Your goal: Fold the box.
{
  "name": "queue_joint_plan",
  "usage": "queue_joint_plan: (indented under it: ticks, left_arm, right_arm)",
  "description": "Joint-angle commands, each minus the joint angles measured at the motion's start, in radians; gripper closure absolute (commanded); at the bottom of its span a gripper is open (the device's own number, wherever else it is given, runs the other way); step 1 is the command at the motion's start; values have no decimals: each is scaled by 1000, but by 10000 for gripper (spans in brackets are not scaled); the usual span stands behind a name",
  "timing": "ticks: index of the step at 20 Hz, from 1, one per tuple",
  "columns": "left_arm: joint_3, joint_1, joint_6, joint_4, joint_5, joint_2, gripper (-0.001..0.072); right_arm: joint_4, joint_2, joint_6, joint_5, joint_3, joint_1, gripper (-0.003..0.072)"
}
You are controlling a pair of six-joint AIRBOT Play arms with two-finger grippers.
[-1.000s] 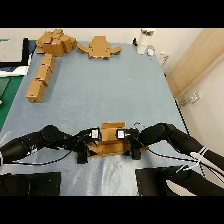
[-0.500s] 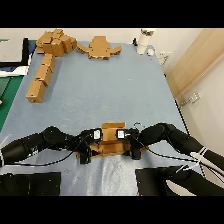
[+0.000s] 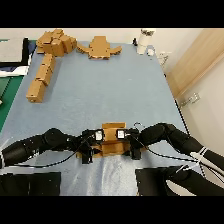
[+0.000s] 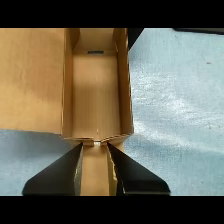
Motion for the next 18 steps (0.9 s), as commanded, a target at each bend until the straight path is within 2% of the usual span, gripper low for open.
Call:
queue_joint_plan:
  ticks: [1,2,3,4,15,16,17,18]
  left_arm:
    - [1,-19,1,-2,50,0,487]
    - [1,-23,1,-3,58,0,488]
    - [1,-31,1,-11,74,-1,586]
    - [1,-33,8,-19,74,-1,605]
    - [5,-69,105,-199,64,-34,592]
    - [5,-69,105,-199,66,-34,485]
    - [5,-69,105,-200,66,-34,346]
    - [5,-69,105,-199,66,-34,338]
  right_arm:
    - [0,0,0,0,-1,1,130]
    - [0,0,0,0,-1,1,130]
    - [0,0,0,0,-1,1,130]
    - [0,0,0,0,-1,1,130]
    - [0,0,0,0,-1,1,130]
    - [0,0,0,0,-1,1,130]
    - [0,0,0,0,-1,1,130]
    - [0,0,0,0,-1,1,130]
